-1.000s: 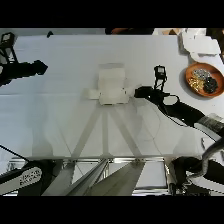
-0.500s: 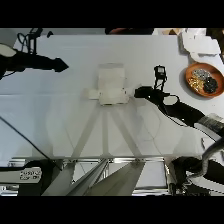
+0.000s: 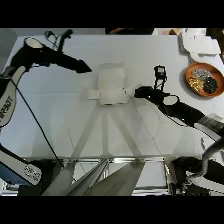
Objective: Fold the box and place the chain.
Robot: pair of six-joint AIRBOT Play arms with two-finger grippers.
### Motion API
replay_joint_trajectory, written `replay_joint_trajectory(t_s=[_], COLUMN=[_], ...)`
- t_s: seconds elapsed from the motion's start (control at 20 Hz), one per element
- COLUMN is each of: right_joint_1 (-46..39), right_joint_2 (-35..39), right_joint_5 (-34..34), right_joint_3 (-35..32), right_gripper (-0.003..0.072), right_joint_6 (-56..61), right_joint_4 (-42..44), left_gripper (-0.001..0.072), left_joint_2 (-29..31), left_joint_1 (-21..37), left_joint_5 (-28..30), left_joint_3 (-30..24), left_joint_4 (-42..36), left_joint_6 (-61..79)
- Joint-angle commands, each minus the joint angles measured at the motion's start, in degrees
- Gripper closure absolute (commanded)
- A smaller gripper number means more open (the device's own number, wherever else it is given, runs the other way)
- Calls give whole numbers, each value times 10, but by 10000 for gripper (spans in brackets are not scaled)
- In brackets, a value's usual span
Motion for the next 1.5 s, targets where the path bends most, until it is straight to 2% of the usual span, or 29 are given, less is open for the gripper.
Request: replay_joint_trajectory(t_s=[0.0,0.3,0.65,0.95,1.2,1.25,1.3,1.45], right_joint_1=[0,0,0,0,0,1,0,0], right_joint_2=[0,0,0,0,0,0,0,0], right_joint_5=[0,0,0,0,0,0,0,0], right_joint_3=[0,0,0,0,0,0,0,0], right_gripper=[674,674,674,674,674,674,674,674], right_joint_6=[0,0,0,0,0,0,0,0], right_joint_4=[0,0,0,0,0,0,0,0], left_gripper=[79,78,73,77,80,117,210,215], left_joint_2=[-23,-24,-66,-68,-64,-59,-54,-44], left_joint_1=[-38,-47,-58,-62,-68,-68,-69,-69], left_joint_5=[33,75,49,47,21,18,19,6], left_joint_3=[14,14,15,15,15,15,15,15], left_joint_4=[0,75,24,21,19,19,19,21], left_joint_6=[3,-111,-128,-58,57,87,108,155])
